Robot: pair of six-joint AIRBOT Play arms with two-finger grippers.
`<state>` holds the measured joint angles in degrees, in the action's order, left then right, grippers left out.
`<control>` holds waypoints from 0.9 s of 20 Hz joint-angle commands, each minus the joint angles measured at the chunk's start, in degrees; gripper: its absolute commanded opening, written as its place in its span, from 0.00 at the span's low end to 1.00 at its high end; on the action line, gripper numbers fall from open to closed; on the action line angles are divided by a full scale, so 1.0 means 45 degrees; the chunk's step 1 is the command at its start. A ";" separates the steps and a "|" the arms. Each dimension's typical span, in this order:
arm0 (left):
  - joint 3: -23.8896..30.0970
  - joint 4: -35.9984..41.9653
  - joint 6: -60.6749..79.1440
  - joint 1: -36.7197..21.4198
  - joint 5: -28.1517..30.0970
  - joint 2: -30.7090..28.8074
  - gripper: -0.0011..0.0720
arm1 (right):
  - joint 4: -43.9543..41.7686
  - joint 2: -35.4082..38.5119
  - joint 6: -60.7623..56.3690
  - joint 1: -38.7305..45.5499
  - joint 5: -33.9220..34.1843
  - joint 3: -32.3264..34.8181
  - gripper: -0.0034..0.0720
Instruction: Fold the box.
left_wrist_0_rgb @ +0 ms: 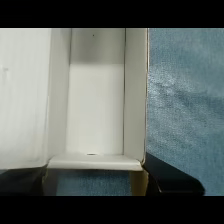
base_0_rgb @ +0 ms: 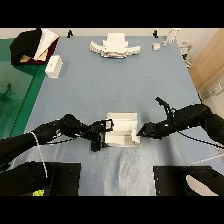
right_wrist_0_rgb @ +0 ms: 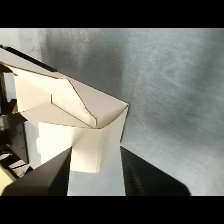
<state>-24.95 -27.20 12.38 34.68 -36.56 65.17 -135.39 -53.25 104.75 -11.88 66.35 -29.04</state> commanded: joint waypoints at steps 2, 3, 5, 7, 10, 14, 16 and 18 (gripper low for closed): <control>-0.0010 0.0000 0.0000 -0.0005 0.0005 -0.0005 0.65 | 0.1637 -0.0452 -0.2157 -0.2176 -0.1661 -0.0335 0.60; -0.0010 0.0000 0.0000 -0.0005 0.0005 -0.0005 0.65 | 0.2482 -0.0617 -0.2982 -0.2754 -0.1792 -0.0578 0.60; -0.0010 0.0000 0.0000 -0.0005 0.0005 -0.0005 0.65 | 0.4629 -0.0894 -0.5571 -0.4041 -0.2055 -0.1248 0.60; -0.0010 0.0000 0.0000 -0.0005 0.0005 -0.0005 0.65 | 0.6305 -0.1195 -0.7689 -0.5158 -0.2055 -0.1948 0.60; -0.0010 0.0000 0.0000 -0.0005 0.0005 -0.0005 0.65 | 0.8034 -0.1996 -1.0341 -0.6557 -0.1569 -0.3055 0.60; -0.0010 0.0000 0.0005 -0.0005 0.0005 -0.0005 0.65 | 0.9185 -0.3415 -1.2152 -0.7864 -0.0602 -0.4240 0.60; -0.0010 0.0000 0.0005 -0.0005 0.0005 -0.0005 0.65 | 0.9641 -0.4080 -1.2862 -0.8272 -0.0078 -0.4658 0.60; -0.0010 0.0000 0.0000 -0.0005 0.0005 -0.0005 0.65 | 1.0001 -0.4459 -1.3430 -0.8529 0.0185 -0.4779 0.60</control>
